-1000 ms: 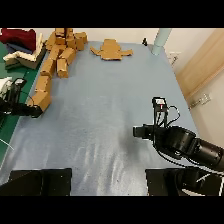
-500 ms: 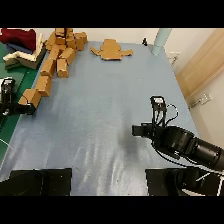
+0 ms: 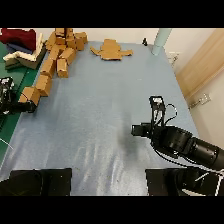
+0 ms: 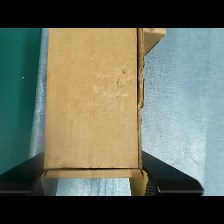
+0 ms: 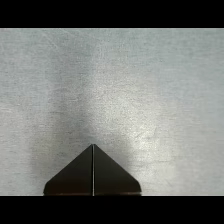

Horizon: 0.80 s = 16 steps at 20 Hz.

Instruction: Fold the box.

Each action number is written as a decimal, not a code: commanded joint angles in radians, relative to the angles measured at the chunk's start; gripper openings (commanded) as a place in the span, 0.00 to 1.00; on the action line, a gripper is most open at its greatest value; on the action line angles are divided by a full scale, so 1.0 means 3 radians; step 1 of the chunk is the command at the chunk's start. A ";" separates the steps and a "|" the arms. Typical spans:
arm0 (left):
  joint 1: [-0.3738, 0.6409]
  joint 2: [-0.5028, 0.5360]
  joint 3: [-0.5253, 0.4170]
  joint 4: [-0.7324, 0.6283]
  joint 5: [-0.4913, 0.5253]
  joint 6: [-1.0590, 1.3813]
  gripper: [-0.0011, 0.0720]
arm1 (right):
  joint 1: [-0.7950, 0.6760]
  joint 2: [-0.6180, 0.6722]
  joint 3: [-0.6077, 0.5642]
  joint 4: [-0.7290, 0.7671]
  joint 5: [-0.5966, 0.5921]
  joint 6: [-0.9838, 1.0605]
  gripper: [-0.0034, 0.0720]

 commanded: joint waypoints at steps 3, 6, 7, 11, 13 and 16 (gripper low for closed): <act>0.0003 -0.0099 0.0000 -0.0029 -0.0128 0.0202 0.56 | 0.0000 -0.0005 0.0000 -0.0028 0.0015 0.0001 0.05; 0.0003 -0.0202 0.0000 -0.0029 -0.0178 0.0270 0.61 | 0.0000 -0.0005 0.0000 -0.0028 0.0050 0.0000 0.05; 0.0004 -0.0210 0.0000 -0.0029 -0.0172 0.0270 0.66 | 0.0000 -0.0005 0.0000 -0.0028 0.0061 0.0001 0.05; 0.0004 -0.0209 0.0000 -0.0028 -0.0150 0.0271 0.93 | 0.0000 -0.0005 0.0000 -0.0031 0.0062 0.0001 0.05; 0.0004 -0.0206 0.0000 -0.0020 -0.0193 0.0268 0.93 | 0.0000 -0.0005 0.0000 -0.0029 0.0062 0.0001 0.05; 0.0047 -0.0099 0.0047 0.0289 -0.0530 0.0174 0.97 | 0.0000 -0.0005 0.0001 -0.0018 0.0061 0.0000 0.05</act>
